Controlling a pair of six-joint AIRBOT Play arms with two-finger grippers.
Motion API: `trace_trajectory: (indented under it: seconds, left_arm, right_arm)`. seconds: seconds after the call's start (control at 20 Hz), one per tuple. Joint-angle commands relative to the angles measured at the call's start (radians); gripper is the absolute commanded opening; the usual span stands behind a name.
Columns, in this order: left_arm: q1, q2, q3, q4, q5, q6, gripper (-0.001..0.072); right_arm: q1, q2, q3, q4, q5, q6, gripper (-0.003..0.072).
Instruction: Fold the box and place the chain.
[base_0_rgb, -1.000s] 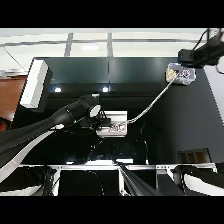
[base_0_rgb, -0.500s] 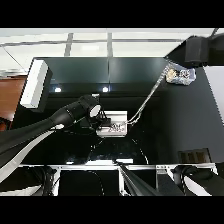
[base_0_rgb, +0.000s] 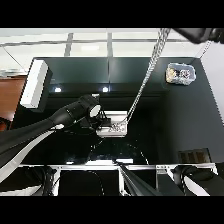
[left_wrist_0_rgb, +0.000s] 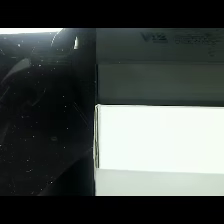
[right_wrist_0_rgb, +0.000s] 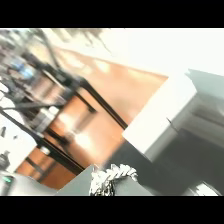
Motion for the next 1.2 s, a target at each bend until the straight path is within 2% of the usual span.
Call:
trace_trajectory:
  seconds: [0.0, 0.15, 0.3, 0.45, 0.55, 0.6, 0.75, 0.85, 1.15]
  left_arm:
    - [0.0, 0.0, 0.0, 0.0, 0.0, 0.0, 0.0027]
    - [0.0, 0.0, 0.0, 0.0, 0.0, 0.0, 0.0027]
    - [0.001, 0.0, 0.0, 0.0, 0.0, 0.0, 0.0028]
    - [0.001, 0.0, 0.0, 0.0, 0.0, 0.0, 0.0027]
    - [0.001, 0.0, 0.0, 0.0, 0.0, 0.0, 0.0027]
    - [0.001, 0.0, 0.0, 0.0, 0.0, 0.0, 0.0028]
    - [0.001, 0.0, 0.0, 0.0, 0.0, 0.0, 0.0027]
    - [0.001, 0.0, 0.0, 0.0, 0.0, 0.0, 0.0027]
    - [0.001, 0.0, 0.0, 0.0, 0.0, 0.0, 0.0028]
  right_arm:
    - [0.001, 0.002, 0.001, 0.129, -0.07, -0.048, 0.0014]
    - [0.001, 0.002, 0.001, 0.186, -0.076, -0.08, 0.0014]
    - [0.001, 0.002, 0.001, 0.177, -0.072, -0.085, 0.0014]
    - [0.012, -0.001, -0.027, 0.04, 0.021, -0.072, 0.0014]
    - [0.046, -0.001, -0.111, -0.061, 0.12, -0.066, 0.0014]
    - [0.069, -0.001, -0.17, -0.089, 0.131, -0.042, 0.0014]
    - [0.137, -0.002, -0.351, -0.086, 0.049, -0.032, 0.0014]
    - [0.154, -0.002, -0.417, -0.085, -0.01, -0.032, 0.0014]
    - [0.158, -0.002, -0.433, -0.065, -0.013, -0.032, 0.0014]
